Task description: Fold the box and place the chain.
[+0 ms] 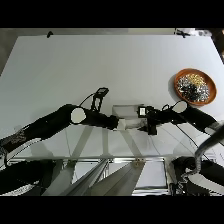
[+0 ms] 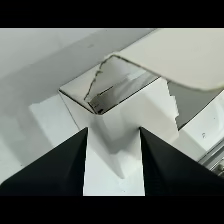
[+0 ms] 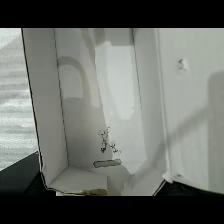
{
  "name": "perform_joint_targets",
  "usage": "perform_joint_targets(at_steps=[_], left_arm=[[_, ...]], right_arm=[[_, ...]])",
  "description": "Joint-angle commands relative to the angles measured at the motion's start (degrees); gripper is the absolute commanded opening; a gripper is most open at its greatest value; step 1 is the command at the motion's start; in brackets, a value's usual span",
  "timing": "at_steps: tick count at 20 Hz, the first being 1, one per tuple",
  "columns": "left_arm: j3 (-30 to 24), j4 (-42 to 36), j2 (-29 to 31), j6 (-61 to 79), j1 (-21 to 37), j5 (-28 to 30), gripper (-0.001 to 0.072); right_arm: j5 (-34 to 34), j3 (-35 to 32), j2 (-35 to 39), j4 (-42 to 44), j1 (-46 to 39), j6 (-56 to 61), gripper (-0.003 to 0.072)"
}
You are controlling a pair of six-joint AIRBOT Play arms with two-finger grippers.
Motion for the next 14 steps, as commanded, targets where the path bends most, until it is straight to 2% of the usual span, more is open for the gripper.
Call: perform_joint_targets(at_steps=[1, 4, 9, 14], left_arm=[[4.5, 7.3, -0.3, -7.3, -0.1, -3.0, 0.0338], [7.6, 11.5, -2.2, -11.4, -1.2, -8.1, 0.0338], [9.7, 13.1, -4.8, -15.1, -3.5, -10.1, 0.0338], [15.9, 21.1, -7.3, -22.4, -4.8, -19.1, 0.0338]], right_arm=[[0.0, 0.0, 0.0, 0.0, 0.0, 0.0, 0.0335], [0.0, 0.0, 0.0, 0.0, 0.0, 0.0, 0.0335], [0.0, 0.0, 0.0, 0.0, 0.0, 0.0, 0.0335], [0.0, 0.0, 0.0, 0.0, 0.0, 0.0, 0.0335]])
